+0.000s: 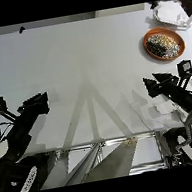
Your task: Fold the box and place the chain.
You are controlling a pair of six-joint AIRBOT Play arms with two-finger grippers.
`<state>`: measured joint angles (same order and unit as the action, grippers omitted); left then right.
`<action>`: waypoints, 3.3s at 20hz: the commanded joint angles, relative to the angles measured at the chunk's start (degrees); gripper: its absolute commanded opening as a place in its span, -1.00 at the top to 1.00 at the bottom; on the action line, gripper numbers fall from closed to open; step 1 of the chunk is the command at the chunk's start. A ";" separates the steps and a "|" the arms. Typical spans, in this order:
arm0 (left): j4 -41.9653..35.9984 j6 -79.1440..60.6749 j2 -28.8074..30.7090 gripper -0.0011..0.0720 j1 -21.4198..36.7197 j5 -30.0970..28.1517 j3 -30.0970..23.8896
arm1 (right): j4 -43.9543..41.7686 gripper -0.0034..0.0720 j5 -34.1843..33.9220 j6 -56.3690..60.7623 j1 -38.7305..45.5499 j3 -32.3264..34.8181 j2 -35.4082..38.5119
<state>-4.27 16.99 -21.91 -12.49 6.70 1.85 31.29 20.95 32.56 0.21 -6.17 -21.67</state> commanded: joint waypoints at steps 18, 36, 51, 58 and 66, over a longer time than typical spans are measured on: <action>0.02 -0.02 -0.04 0.01 0.02 0.00 -0.04 | 56.63 -0.56 36.68 44.92 24.04 -36.13 -27.52; 0.02 -0.02 -0.04 0.01 0.00 -0.02 -0.04 | 78.53 0.65 27.52 46.71 25.40 -36.57 -32.00; 0.02 -0.02 -0.04 0.01 0.00 0.00 -0.04 | 63.25 -0.18 51.52 17.57 52.89 -64.17 -61.48; 0.02 -0.02 -0.04 0.01 0.00 0.00 -0.04 | 57.77 -0.20 57.79 10.36 55.08 -64.17 -69.61; 0.02 -0.02 -0.04 0.01 0.00 0.00 -0.04 | 55.56 0.35 57.88 7.39 55.08 -64.17 -69.77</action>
<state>-4.25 16.99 -21.93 -12.49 6.70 1.85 88.33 77.89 41.50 55.24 -70.28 -91.22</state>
